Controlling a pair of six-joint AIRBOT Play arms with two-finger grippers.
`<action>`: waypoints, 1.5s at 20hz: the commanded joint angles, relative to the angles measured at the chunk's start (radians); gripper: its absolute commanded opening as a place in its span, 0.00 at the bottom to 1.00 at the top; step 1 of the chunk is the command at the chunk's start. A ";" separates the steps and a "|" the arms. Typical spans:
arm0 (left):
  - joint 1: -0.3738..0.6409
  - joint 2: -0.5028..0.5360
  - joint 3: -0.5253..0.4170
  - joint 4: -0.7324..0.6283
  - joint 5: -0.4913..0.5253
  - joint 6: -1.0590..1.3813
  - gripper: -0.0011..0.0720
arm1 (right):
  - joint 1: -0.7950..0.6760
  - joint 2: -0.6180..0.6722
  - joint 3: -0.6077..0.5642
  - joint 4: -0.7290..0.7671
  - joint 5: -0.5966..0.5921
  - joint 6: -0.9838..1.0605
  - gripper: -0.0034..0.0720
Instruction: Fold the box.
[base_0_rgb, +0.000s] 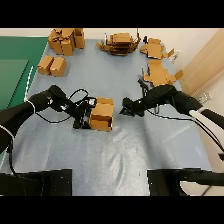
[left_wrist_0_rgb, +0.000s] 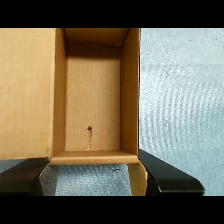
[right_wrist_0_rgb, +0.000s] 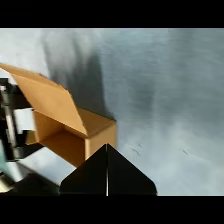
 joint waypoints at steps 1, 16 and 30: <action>0.002 0.000 0.000 0.001 0.005 0.001 0.42 | -0.056 -0.192 0.052 0.301 -0.011 -0.312 0.05; 0.002 0.000 0.000 0.001 0.006 0.000 0.42 | 0.004 -0.364 0.319 0.322 -0.459 -1.093 0.07; 0.002 0.000 0.000 0.008 0.021 -0.018 0.42 | 0.123 -0.193 0.183 0.272 -0.111 -1.215 0.05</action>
